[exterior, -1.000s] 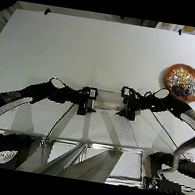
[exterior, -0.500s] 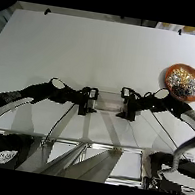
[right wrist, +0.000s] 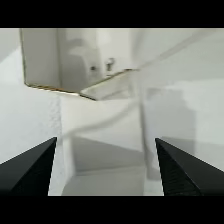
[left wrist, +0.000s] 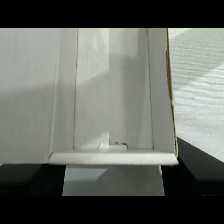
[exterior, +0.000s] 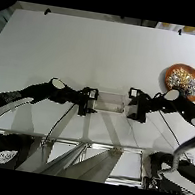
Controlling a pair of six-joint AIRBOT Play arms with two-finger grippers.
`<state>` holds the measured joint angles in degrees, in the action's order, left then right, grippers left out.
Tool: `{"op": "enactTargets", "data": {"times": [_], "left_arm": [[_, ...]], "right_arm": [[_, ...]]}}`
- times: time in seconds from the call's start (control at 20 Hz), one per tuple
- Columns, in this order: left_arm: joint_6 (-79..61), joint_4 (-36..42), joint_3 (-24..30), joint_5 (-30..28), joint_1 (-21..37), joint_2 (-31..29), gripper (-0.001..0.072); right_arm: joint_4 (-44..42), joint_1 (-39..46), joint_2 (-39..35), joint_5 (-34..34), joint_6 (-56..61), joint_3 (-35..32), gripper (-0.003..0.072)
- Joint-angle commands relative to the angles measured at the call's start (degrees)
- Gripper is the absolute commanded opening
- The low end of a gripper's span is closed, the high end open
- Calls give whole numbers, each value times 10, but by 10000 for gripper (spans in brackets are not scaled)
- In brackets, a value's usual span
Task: Fold the box and place the chain.
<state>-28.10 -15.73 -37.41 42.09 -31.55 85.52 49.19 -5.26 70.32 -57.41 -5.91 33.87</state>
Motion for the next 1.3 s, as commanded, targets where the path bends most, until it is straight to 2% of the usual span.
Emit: {"op": "enactTargets", "data": {"times": [0.0, 0.1, 0.15, 0.25, 0.3, 0.4, 0.55, 0.65, 0.8, 1.0, 1.15, 1.25], "left_arm": [[0, 0, 0, 0, 0, 0, 389], [0, 0, 0, 0, 0, 0, 389], [0, 0, 0, 0, 0, 0, 389], [0, 0, 0, 1, 0, 0, 389], [0, 0, 0, 1, 0, 0, 389], [0, 0, 0, 1, 0, 0, 389], [0, 0, 0, 2, 0, 0, 389], [0, 0, 0, 1, 0, 0, 389], [0, 0, 0, 1, 0, 0, 389], [0, 0, 0, 1, 0, 0, 389], [0, 0, 0, 1, 0, 0, 389], [0, 0, 0, 1, 0, 0, 389]], "right_arm": [[1, 48, -70, -47, 16, 1, 667], [-16, 61, -118, -78, 16, 1, 509], [-47, 59, -140, -93, 16, 1, 377], [-134, 45, -169, -119, 9, 1, 61], [-167, 30, -174, -122, 9, 1, 18], [-200, -19, -170, -83, 10, 1, 17], [-216, -86, -155, 47, 39, 1, 17], [-238, -101, -134, 121, 70, 1, 17], [-235, -101, -89, 189, 125, 1, 16], [-190, -101, -30, 224, 196, 1, 16], [-128, -101, 1, 220, 251, 1, 16], [-121, -101, 3, 210, 256, 1, 16]]}}
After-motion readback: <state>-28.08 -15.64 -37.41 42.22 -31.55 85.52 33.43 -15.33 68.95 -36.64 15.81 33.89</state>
